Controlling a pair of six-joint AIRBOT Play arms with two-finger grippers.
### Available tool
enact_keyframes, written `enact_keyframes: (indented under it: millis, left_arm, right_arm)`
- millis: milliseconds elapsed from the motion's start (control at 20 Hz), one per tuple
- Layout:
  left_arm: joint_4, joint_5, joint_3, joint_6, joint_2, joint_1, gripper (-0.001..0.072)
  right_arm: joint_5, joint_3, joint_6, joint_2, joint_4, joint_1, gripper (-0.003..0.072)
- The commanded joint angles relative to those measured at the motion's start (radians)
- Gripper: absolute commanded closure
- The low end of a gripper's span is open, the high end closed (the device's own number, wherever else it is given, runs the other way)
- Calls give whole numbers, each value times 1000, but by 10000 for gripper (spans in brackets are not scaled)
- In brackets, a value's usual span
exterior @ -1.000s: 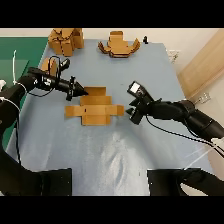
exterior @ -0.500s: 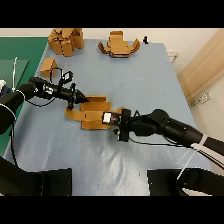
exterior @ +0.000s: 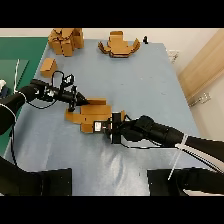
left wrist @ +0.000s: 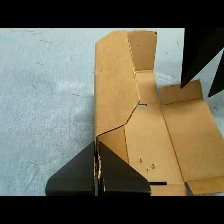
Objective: Fold the box.
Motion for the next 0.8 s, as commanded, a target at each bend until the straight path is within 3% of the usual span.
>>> enact_keyframes:
  millis: [0, 300, 400, 650, 750]
  left_arm:
    - [0, -1, -2, 1, 1, -1, 701]
    - [0, -27, -2, -3, 1, -2, 700]
    - [6, -42, -2, -10, 1, -1, 699]
    - [40, -92, -1, -37, 1, 0, 699]
    - [43, -114, -1, -48, 1, 0, 698]
  right_arm:
    - [66, 1, 0, -39, 2, 13, 208]
    - [68, 1, 1, -62, 6, 13, 209]
    - [117, 3, 2, -66, -32, -3, 209]
    - [141, 60, 188, -24, -48, -95, 208]
    - [144, 61, 185, -20, -59, -114, 166]
